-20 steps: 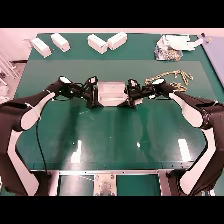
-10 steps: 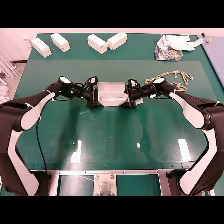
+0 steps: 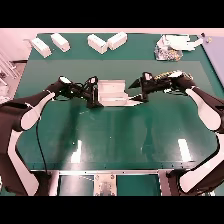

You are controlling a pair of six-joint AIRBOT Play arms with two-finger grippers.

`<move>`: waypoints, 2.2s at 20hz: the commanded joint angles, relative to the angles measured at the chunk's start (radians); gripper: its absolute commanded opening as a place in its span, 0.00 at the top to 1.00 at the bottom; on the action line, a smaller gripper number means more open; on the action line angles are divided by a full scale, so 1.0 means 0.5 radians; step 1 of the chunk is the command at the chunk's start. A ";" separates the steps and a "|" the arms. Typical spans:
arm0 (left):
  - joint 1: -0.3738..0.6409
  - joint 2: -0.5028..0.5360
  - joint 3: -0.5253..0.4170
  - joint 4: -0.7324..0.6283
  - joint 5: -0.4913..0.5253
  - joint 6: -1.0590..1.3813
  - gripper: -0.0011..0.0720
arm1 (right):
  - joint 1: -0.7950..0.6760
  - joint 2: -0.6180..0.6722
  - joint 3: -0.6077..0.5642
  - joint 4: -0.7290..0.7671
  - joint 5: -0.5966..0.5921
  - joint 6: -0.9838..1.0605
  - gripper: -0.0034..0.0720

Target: Fold the box and place the chain.

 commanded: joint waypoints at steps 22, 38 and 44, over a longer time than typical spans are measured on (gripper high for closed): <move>0.001 0.002 -0.001 -0.002 0.015 -0.002 0.21 | 0.237 -0.105 0.253 0.288 -0.147 0.350 0.95; 0.001 0.002 -0.002 -0.002 0.015 -0.002 0.21 | 0.246 -0.300 0.420 -0.053 -0.139 0.439 0.94; 0.001 0.002 -0.002 -0.002 0.015 -0.002 0.21 | 0.214 -0.182 0.423 -0.043 -0.121 0.535 0.95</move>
